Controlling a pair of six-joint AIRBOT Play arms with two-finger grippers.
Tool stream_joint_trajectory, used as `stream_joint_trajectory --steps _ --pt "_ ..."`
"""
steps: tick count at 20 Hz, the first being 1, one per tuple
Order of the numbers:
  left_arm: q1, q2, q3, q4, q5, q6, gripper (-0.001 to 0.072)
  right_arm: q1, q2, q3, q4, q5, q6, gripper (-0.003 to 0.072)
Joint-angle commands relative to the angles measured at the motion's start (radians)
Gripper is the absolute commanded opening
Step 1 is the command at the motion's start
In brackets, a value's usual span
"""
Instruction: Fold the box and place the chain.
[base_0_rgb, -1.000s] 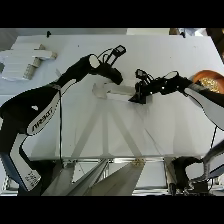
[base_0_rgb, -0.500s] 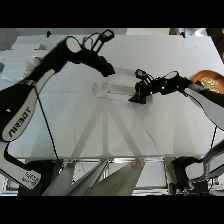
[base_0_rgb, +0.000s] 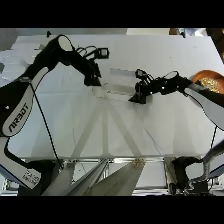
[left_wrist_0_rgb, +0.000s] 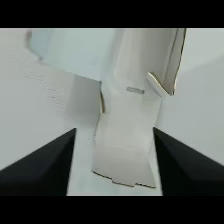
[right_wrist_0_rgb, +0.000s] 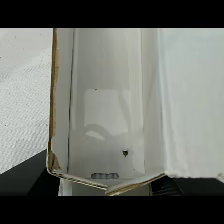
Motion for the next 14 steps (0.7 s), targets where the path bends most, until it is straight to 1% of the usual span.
stream_joint_trajectory --steps 1,4,9,10,11,14 --pt "-0.018 -0.059 0.000 0.054 -0.007 0.086 0.0695 0.000 -0.001 0.000 0.000 0.000 0.000 0.0434" --pt "-0.035 -0.089 0.000 0.057 0.008 0.087 0.0698 0.000 -0.001 0.000 0.000 0.000 0.000 0.0434" --pt "-0.054 -0.098 -0.001 0.056 0.016 0.127 0.0694 0.000 -0.001 0.000 0.000 0.000 0.000 0.0434" --pt "-0.056 -0.098 -0.001 0.056 0.009 0.127 0.0685 0.000 -0.001 0.000 0.000 0.000 0.000 0.0434" --pt "-0.058 -0.098 -0.001 0.056 0.006 0.128 0.0633 0.000 -0.001 0.000 0.000 0.000 0.000 0.0434" --pt "-0.063 -0.098 -0.001 0.051 0.002 0.132 0.0626 0.000 -0.001 0.000 0.000 0.000 0.000 0.0434"
